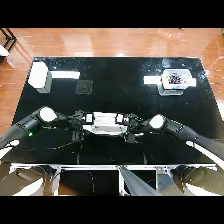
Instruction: Fold the box and place the chain.
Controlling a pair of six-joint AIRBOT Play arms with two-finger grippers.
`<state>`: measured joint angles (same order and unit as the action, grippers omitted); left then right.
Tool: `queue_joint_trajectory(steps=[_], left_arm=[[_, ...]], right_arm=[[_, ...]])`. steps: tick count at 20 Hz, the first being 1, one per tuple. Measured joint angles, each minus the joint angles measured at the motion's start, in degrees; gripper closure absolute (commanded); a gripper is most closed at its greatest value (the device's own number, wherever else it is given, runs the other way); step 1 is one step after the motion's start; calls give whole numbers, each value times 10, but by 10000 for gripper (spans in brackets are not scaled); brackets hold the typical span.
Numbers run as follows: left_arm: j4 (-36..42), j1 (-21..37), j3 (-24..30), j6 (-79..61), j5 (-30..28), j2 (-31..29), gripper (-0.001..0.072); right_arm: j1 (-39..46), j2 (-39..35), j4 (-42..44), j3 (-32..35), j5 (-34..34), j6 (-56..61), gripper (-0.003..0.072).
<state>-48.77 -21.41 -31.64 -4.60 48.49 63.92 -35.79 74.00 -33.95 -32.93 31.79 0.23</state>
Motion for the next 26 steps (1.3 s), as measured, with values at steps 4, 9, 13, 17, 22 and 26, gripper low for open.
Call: queue_joint_trajectory(steps=[4, 9, 13, 17, 22, 26], left_arm=[[0, -16, 0, -2, -18, 0, 390], [8, -34, 0, -2, -46, 3, 393], [39, -38, 0, -2, -54, 7, 464], [55, -39, 0, -1, -48, 12, 460], [69, -40, 0, 3, -44, 19, 459], [71, -41, 0, 3, -43, 21, 307]], right_arm=[[0, 0, 0, 0, 0, 0, 280], [0, 0, 0, 0, 0, 0, 280], [0, 0, 0, 0, 1, 0, 280], [0, 0, 0, 0, 1, 0, 280], [0, 0, 0, 0, 1, 0, 280], [0, 0, 0, 0, 0, 0, 280]])
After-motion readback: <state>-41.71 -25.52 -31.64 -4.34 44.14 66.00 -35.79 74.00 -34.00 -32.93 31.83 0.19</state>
